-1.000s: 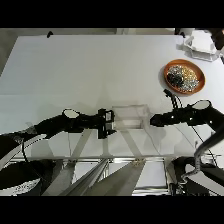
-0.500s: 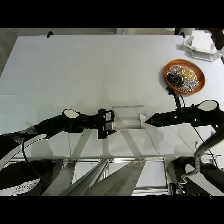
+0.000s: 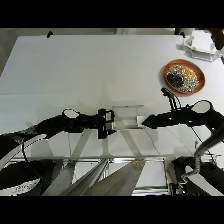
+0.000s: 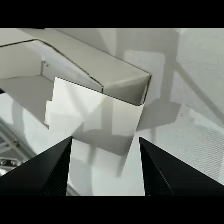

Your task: Fold the box and place the chain.

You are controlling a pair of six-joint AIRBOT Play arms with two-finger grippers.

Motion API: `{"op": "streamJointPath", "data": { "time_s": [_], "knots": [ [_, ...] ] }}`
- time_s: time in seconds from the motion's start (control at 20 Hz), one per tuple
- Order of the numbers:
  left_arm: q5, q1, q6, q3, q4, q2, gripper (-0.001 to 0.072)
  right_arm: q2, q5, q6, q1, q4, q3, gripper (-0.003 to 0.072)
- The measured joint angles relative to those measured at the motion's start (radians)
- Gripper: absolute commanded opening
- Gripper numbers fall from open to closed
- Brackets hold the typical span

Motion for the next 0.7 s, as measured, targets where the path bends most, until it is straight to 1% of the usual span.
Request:
{"op": "streamJointPath", "data": {
  "time_s": [0.25,0.45,0.7],
  "knots": [
    [0.000,0.000,0.000,0.000,0.000,0.000,0.0150,0.000,-0.066,0.098,0.086,-0.031,0.033,0.0478],
    [0.000,0.000,0.000,0.000,0.000,0.000,0.0150,0.000,-0.103,0.231,0.171,-0.114,0.064,0.0477],
    [0.000,0.000,0.000,0.000,0.000,0.000,0.0150,0.000,-0.139,0.380,0.242,-0.201,0.078,0.0475]
  ]
}}
